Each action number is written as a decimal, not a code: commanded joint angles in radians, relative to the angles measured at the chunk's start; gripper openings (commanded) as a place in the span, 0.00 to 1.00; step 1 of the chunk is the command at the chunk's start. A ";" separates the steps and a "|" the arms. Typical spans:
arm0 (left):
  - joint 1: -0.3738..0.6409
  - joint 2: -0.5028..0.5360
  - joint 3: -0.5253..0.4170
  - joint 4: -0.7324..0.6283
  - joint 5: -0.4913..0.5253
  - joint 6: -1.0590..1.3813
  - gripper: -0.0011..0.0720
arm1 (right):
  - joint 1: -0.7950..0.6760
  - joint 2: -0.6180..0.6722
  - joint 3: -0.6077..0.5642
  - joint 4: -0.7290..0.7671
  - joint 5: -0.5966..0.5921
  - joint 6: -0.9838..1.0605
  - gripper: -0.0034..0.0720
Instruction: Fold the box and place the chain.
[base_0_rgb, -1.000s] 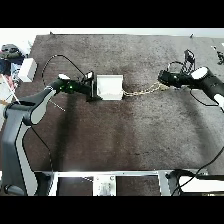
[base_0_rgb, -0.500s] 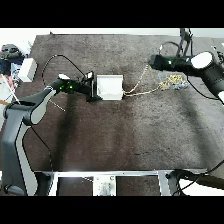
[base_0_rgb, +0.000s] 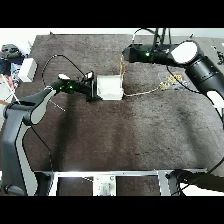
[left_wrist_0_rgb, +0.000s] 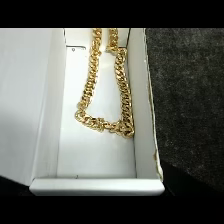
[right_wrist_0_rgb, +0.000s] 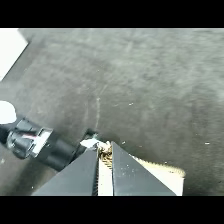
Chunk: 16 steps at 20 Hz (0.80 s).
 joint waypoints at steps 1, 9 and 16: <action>0.001 0.001 0.000 0.000 0.000 0.000 0.41 | 0.051 -0.038 0.007 -0.007 -0.002 -0.001 0.06; 0.001 0.001 0.000 0.000 -0.001 0.000 0.41 | 0.069 -0.059 0.009 -0.151 -0.034 0.035 0.06; 0.001 0.001 0.000 0.000 0.000 0.000 0.41 | -0.041 0.040 0.010 -0.296 0.103 0.120 0.06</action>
